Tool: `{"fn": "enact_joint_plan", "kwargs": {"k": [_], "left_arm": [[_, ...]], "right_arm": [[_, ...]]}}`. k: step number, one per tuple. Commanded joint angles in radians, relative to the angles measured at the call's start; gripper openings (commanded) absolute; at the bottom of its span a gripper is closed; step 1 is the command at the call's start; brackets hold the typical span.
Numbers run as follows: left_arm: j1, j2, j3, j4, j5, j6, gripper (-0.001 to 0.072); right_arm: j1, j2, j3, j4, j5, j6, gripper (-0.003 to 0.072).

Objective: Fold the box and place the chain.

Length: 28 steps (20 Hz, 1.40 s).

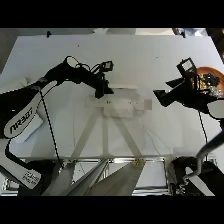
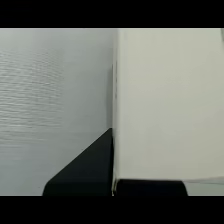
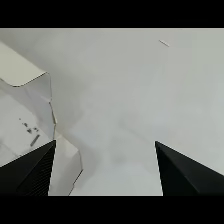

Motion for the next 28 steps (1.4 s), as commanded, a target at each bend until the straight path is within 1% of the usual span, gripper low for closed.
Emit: {"fn": "enact_joint_plan", "kwargs": {"k": [1, 4, 8, 22, 23, 25, 28], "left_arm": [[0.000, -0.014, -0.002, -0.040, 0.051, 0.037, 0.0004], [0.000, -0.014, -0.002, -0.022, 0.051, 0.041, 0.0005], [0.000, -0.030, -0.002, 0.025, 0.043, 0.022, 0.0006], [0.000, -0.041, -0.002, 0.024, 0.010, 0.009, 0.0011], [0.000, -0.041, -0.002, 0.024, 0.010, 0.009, 0.0011], [0.000, -0.041, -0.002, 0.024, 0.010, 0.009, 0.0011], [0.000, -0.041, -0.002, 0.023, 0.010, 0.009, 0.0011]], "right_arm": [[0.000, 0.002, 0.001, -0.001, -0.019, 0.019, 0.0692], [0.000, 0.002, 0.001, -0.001, -0.045, 0.023, 0.0692], [0.000, 0.002, 0.001, -0.001, -0.047, 0.023, 0.0692], [0.000, 0.002, 0.001, -0.001, -0.045, 0.040, 0.0691], [0.000, 0.002, 0.001, -0.002, -0.035, 0.016, 0.0696], [0.003, 0.002, 0.003, 0.002, 0.018, -0.099, 0.0703], [0.056, 0.002, 0.016, 0.002, 0.165, -0.215, 0.0701]]}}
